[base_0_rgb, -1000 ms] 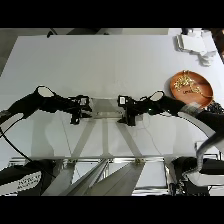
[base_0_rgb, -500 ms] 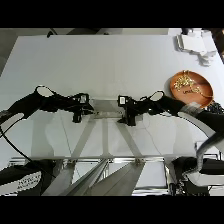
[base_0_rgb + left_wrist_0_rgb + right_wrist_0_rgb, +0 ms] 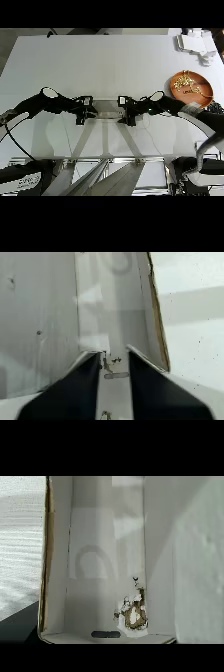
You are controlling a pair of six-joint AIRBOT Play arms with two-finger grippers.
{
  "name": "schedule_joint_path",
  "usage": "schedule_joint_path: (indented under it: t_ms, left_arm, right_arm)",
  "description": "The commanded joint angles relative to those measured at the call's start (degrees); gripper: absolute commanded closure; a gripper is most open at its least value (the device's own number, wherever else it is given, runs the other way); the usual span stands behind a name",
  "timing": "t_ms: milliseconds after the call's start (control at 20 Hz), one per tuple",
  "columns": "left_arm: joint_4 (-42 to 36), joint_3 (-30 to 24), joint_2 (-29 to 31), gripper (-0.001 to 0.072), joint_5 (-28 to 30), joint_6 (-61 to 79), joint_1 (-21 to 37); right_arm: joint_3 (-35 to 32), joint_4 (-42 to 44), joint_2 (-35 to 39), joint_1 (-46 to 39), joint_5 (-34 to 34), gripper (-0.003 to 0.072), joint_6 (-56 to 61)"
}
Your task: Fold the box and place the chain.
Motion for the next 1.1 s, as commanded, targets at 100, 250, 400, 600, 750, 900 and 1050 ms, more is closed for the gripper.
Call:
schedule_joint_path:
  t_ms: [100,250,400,600,750,900,1050]
  left_arm:
    - [-1.38,-0.02,-0.26,0.0374,0.55,-1.51,-0.22]
    - [-1.20,-0.02,0.11,0.0680,0.22,-1.53,-0.13]
    - [-1.16,-0.02,2.38,0.0697,-0.28,-2.43,0.81]
    - [0.24,-0.02,8.50,0.0700,-5.07,-10.08,5.60]
    - [4.90,-0.02,15.50,0.0700,-6.69,-16.57,10.82]
    - [8.20,-0.04,21.64,0.0701,-6.64,-28.55,17.11]
    - [9.66,-0.07,23.28,0.0701,-6.54,-50.56,23.19]
  right_arm:
    - [0.04,0.02,0.02,0.00,0.00,0.0161,0.02]
    - [0.04,0.02,0.02,0.00,0.00,0.0161,0.02]
    - [0.04,0.02,0.02,0.00,0.00,0.0161,0.02]
    - [0.04,0.02,0.02,0.00,0.00,0.0161,0.02]
    - [0.04,0.02,0.02,0.00,0.00,0.0161,0.02]
    - [0.04,0.02,0.02,0.00,0.00,0.0161,0.02]
    - [0.04,0.02,0.02,0.00,0.00,0.0161,0.02]
